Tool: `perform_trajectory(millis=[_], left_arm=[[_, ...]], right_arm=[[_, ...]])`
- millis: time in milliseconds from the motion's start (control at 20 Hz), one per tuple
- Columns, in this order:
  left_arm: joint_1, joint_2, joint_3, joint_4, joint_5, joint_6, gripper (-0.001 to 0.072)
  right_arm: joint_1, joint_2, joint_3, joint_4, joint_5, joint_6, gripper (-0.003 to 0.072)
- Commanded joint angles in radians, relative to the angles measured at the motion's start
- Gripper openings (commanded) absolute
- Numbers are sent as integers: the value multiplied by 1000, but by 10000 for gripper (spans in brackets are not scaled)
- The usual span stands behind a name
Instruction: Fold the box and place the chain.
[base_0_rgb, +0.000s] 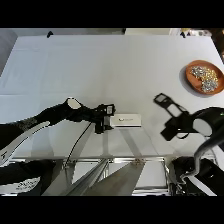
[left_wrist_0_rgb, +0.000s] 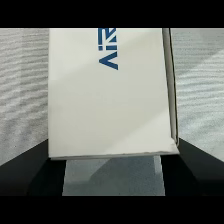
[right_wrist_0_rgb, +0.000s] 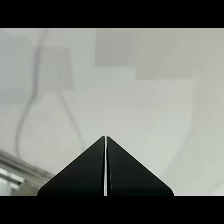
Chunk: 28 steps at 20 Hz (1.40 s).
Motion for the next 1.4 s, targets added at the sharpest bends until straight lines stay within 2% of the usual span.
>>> perform_trajectory(millis=[0, 100, 200, 300, 450, 550, 1350], left_arm=[[1, 1, 0, 1, 0, 0, 273], [1, 1, 0, 1, 0, 0, 273], [0, 1, 0, -3, -8, 0, 273], [0, 1, 0, -3, -7, 0, 273], [0, 1, 0, -3, -7, 0, 273], [0, 1, 0, -3, -8, 0, 273], [-3, 1, 0, -3, -7, 0, 273]], right_arm=[[-266, 5, 1, -115, 194, 27, 20], [-467, -17, 1, -112, 174, -51, 19], [-565, -54, 1, -60, 100, -37, 20], [-624, -102, 1, 2, 102, -45, 21], [-639, -122, 1, 8, 99, -36, 27], [-639, -112, 1, 8, 100, 11, 73], [-639, -111, 1, 8, 101, 10, 66]])
